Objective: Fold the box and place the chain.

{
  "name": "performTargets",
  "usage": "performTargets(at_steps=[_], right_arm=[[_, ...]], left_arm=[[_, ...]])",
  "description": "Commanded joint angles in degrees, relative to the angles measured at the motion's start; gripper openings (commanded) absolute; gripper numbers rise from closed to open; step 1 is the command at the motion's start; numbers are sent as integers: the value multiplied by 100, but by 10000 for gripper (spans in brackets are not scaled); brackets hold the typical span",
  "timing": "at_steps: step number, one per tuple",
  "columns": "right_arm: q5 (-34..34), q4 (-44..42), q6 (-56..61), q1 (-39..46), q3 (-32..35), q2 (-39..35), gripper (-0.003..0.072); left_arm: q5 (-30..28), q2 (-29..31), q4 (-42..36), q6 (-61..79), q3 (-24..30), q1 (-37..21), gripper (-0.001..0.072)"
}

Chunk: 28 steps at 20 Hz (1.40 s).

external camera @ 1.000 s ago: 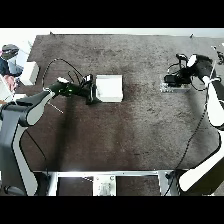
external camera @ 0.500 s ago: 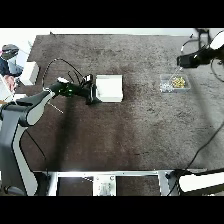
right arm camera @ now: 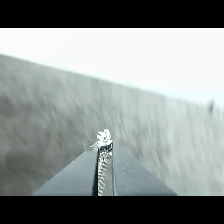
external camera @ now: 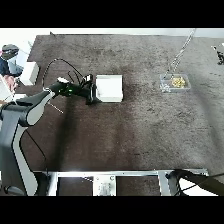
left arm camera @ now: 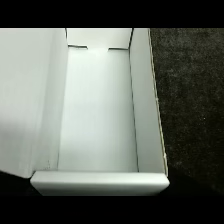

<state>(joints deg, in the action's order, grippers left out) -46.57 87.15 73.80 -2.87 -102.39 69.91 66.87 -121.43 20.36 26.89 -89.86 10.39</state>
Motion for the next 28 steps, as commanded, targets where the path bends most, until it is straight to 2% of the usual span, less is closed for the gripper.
performTargets(at_steps=[1, 7, 11, 13, 17, 22, 26, 27, 28], right_arm=[[354, 0, -103, -494, 2, -269, 8], [-24, -310, -96, -1390, 63, -262, 8], [79, -662, -103, -2041, 702, -192, 7], [391, -800, -105, -2326, 1115, -28, 7], [1172, -944, -166, -2813, 1641, 553, 7], [1193, -1626, -164, -3010, 1912, 1456, 7], [1325, -1665, -42, -3008, 2061, 2092, 10], [1410, -1668, 15, -2979, 2061, 2212, 82], [1447, -1644, 59, -2916, 2061, 2295, 345]], left_arm=[[0, 0, 0, 2, 0, 2, 230], [0, 0, 0, 2, 0, 2, 229], [-2, 0, 0, 2, -2, 2, 229], [-2, 0, 0, 2, 0, 2, 230], [0, 0, 0, 2, 0, 2, 229], [-2, 0, 0, 2, 0, 2, 230], [0, 0, 0, 2, 0, 2, 229], [-2, 0, 0, 2, 0, 2, 229], [-2, 0, 0, 2, 0, 2, 230]])
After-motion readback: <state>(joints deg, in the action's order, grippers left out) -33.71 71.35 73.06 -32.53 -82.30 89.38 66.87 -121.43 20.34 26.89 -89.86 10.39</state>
